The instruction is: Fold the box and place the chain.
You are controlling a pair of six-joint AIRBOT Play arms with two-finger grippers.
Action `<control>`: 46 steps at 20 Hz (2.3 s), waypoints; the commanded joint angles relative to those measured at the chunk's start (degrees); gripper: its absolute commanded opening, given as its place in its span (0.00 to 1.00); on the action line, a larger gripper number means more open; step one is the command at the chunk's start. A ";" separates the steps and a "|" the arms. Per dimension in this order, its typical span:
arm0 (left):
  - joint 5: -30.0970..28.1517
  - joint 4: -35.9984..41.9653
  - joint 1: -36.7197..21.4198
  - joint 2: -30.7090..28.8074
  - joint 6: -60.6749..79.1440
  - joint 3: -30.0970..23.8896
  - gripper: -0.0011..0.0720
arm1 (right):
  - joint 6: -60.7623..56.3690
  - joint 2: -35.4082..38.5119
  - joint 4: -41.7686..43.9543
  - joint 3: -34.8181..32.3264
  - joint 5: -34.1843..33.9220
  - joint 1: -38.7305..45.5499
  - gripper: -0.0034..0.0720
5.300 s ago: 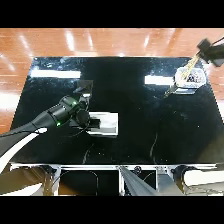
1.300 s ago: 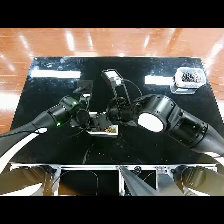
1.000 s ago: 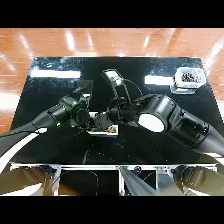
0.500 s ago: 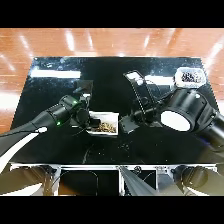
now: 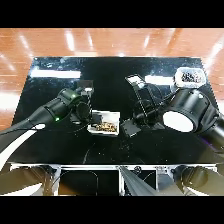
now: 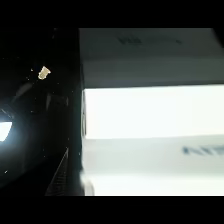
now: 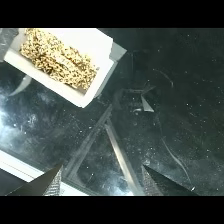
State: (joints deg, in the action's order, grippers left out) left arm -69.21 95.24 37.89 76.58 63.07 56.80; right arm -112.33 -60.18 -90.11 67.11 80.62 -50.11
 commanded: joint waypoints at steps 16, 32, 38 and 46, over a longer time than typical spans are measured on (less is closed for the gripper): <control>-17.05 12.63 -18.88 -57.66 17.84 -18.49 0.69 | 10.71 -3.04 5.60 1.46 -13.27 9.40 0.88; -9.60 16.04 -19.26 -62.73 17.49 -28.68 0.69 | 41.05 -24.79 23.02 9.05 -10.69 9.99 0.88; -6.54 16.06 -19.26 -62.71 17.44 -28.68 0.69 | 46.38 -24.81 22.29 9.03 -7.72 9.99 0.88; -3.74 16.06 -19.26 -57.29 17.46 -28.68 0.69 | 58.80 -24.81 22.29 9.01 -4.87 8.55 0.88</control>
State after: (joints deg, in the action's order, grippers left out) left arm -73.69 111.33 18.70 16.78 80.49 28.14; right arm -58.87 -84.95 -67.66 76.09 74.54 -40.75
